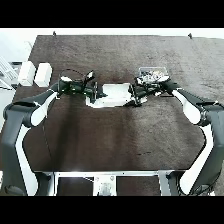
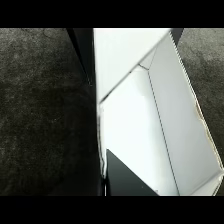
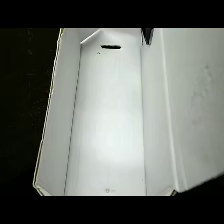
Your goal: Fold the box and place the chain.
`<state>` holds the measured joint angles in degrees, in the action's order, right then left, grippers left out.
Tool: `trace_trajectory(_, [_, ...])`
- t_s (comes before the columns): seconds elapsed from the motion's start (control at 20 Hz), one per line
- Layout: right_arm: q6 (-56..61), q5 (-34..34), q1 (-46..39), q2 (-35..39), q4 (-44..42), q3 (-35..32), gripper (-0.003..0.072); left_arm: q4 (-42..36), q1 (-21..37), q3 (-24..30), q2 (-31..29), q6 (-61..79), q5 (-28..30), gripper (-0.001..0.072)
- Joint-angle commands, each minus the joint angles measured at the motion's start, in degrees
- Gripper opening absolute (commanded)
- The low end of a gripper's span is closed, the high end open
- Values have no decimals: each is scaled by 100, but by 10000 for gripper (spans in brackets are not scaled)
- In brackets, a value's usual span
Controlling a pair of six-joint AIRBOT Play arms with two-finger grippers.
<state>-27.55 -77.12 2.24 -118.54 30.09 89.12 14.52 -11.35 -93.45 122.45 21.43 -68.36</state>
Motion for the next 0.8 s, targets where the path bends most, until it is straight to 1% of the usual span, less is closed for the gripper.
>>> trace_trajectory(0.0, [11, -2, 17, -20, -76, 7, 694, 0, 0, -2, 2, 0, -2, 22])
trace_trajectory(0.75, [-20, 160, -31, -184, -365, 9, 688, 2, 2, -2, 2, 0, 0, 22])
